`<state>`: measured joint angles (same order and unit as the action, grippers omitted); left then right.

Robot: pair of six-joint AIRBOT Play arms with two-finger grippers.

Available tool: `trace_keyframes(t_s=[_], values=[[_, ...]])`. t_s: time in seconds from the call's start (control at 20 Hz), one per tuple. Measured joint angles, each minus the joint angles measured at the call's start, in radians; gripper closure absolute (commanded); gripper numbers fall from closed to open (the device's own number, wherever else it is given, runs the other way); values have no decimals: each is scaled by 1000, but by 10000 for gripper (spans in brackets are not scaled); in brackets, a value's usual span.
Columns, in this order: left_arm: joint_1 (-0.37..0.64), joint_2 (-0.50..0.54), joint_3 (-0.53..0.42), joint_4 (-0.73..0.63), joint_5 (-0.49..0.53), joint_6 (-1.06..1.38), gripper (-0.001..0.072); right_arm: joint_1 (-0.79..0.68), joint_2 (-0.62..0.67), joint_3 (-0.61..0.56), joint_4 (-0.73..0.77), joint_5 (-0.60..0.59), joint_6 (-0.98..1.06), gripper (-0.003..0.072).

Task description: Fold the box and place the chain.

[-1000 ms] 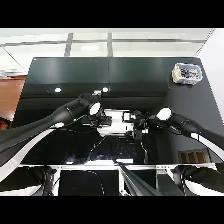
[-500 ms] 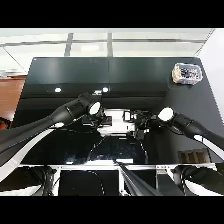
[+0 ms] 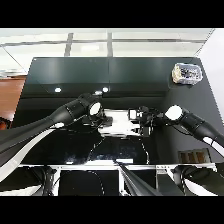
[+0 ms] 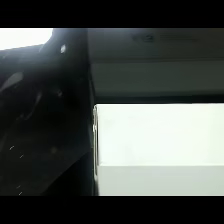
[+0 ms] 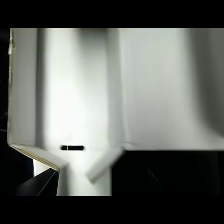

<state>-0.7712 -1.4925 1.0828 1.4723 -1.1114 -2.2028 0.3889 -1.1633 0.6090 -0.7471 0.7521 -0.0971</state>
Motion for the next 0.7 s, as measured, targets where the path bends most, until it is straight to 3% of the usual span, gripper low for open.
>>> trace_keyframes(t_s=[0.25,0.3,0.35,0.45,0.55,0.6,0.65,0.7], values=[[0,0,0,-11,7,-3,683,-5,2,0,-26,43,-16,59],[0,0,0,-11,11,-3,684,-5,2,0,-27,51,-18,81],[0,0,0,-12,10,-3,684,-5,2,0,-23,52,-19,170],[0,0,0,-14,11,-3,683,-6,0,0,-8,56,-27,172],[0,0,0,-14,11,-3,683,-3,-6,0,8,58,-43,266],[0,0,0,-14,10,-3,683,-1,-10,0,18,58,-49,268],[0,0,0,-14,10,-3,683,1,-13,0,28,57,-54,448],[0,0,0,-14,10,-3,683,2,-17,0,45,56,-57,681]])
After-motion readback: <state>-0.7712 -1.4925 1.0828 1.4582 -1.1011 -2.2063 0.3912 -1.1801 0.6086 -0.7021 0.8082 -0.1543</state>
